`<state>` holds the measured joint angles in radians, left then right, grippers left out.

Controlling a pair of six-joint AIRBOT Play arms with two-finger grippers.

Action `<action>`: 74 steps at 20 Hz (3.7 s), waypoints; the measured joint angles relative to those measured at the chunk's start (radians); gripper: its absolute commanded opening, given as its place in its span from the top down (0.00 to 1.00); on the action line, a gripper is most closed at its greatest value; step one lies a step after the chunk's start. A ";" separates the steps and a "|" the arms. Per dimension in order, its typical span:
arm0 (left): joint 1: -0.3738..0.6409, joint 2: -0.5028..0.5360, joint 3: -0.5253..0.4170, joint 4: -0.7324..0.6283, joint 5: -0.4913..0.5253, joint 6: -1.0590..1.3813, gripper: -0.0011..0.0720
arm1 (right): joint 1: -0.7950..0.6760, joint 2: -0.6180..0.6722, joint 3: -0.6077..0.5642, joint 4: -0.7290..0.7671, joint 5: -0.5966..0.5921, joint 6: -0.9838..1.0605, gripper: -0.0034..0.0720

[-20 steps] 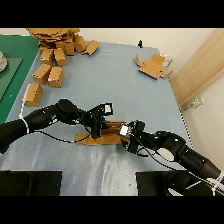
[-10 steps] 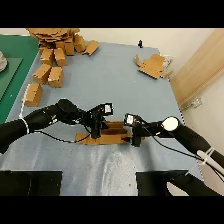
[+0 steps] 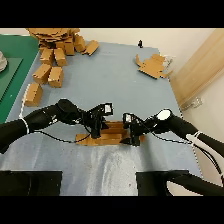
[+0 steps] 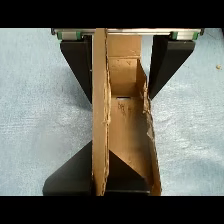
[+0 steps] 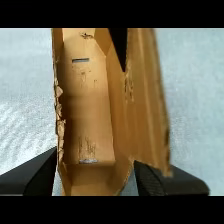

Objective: Fold the box.

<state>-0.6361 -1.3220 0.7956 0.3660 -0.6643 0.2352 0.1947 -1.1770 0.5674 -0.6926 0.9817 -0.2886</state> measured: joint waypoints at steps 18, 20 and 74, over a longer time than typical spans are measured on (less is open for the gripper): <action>0.000 0.000 0.000 0.000 0.000 0.000 0.97 | 0.004 -0.029 0.000 0.007 -0.024 -0.103 0.02; 0.000 0.000 0.000 0.000 0.000 0.000 0.97 | 0.004 -0.038 0.000 0.017 -0.024 -0.104 0.02; -0.001 -0.001 0.000 0.000 0.000 0.000 0.97 | 0.024 -0.067 -0.001 -0.040 -0.026 -0.052 0.23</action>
<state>-0.6373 -1.3231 0.7956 0.3656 -0.6647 0.2348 0.2184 -1.2438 0.5667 -0.7322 0.9562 -0.3408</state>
